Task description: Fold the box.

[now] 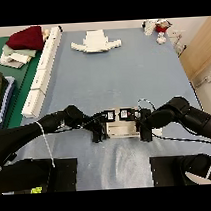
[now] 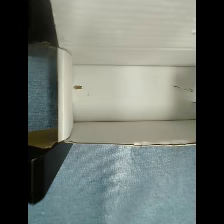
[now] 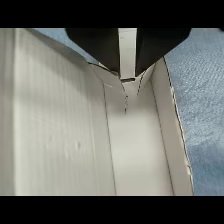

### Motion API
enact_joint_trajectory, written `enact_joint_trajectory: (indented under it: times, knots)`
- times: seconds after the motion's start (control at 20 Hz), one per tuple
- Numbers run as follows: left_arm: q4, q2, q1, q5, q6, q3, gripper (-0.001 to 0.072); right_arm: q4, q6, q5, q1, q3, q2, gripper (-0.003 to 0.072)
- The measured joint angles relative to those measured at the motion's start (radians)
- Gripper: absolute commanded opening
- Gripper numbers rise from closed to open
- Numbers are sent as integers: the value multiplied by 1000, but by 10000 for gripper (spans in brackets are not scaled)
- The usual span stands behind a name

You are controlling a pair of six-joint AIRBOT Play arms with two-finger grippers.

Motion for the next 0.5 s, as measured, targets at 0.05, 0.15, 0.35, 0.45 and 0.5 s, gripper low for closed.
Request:
enact_joint_trajectory:
  times: [0.05, 0.15, 0.35, 0.45, 0.5]
  knots:
    - [0, 0, 0, 0, 0, 0, 471, 6, 0, 6, 0, -5, 0, 332]
    - [0, 0, 0, 0, 0, 0, 471, 17, -2, 16, 0, -12, -1, 573]
    - [1, 0, 0, 0, 0, 0, 471, 27, -11, 30, 0, -20, -1, 615]
    - [0, 0, 0, 0, 0, 0, 471, 28, -11, 36, 0, -21, -1, 611]
    - [0, 0, 0, 0, 0, 0, 471, 29, -11, 37, 0, -21, -1, 603]
